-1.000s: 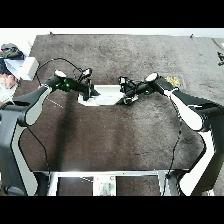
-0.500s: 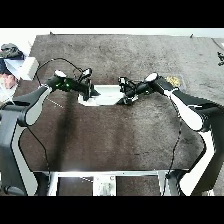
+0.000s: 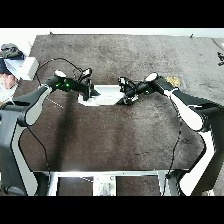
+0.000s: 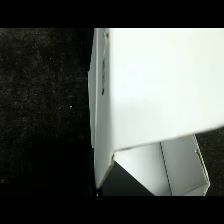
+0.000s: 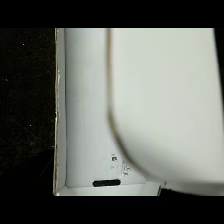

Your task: Fold the box and place the chain.

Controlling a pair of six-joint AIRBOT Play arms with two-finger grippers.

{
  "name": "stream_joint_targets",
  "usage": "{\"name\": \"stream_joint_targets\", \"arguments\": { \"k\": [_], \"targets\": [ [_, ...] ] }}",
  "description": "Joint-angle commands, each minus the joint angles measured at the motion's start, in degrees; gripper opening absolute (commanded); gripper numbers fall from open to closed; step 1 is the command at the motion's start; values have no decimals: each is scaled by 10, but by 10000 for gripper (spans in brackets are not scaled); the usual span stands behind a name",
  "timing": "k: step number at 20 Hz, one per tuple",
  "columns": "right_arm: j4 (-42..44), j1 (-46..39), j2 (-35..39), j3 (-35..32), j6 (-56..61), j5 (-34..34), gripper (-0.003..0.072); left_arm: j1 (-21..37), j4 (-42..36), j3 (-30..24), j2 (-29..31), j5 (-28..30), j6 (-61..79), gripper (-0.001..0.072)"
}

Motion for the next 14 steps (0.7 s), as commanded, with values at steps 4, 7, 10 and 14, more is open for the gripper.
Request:
{"name": "stream_joint_targets", "arguments": {
  "k": [4, 7, 10, 14],
  "targets": [
    [0, 0, 0, 0, 0, 0, 537, -1, -1, 0, 0, -8, 0, 305],
    [0, 0, 0, 0, 0, 0, 538, -1, -7, 3, 1, -9, 0, 308],
    [0, 0, 0, 0, 0, 0, 538, 0, 4, 4, 16, -20, -1, 310],
    [0, 0, 0, 0, 0, 0, 537, 27, 14, 7, 50, -37, -59, 618]
  ]
}}
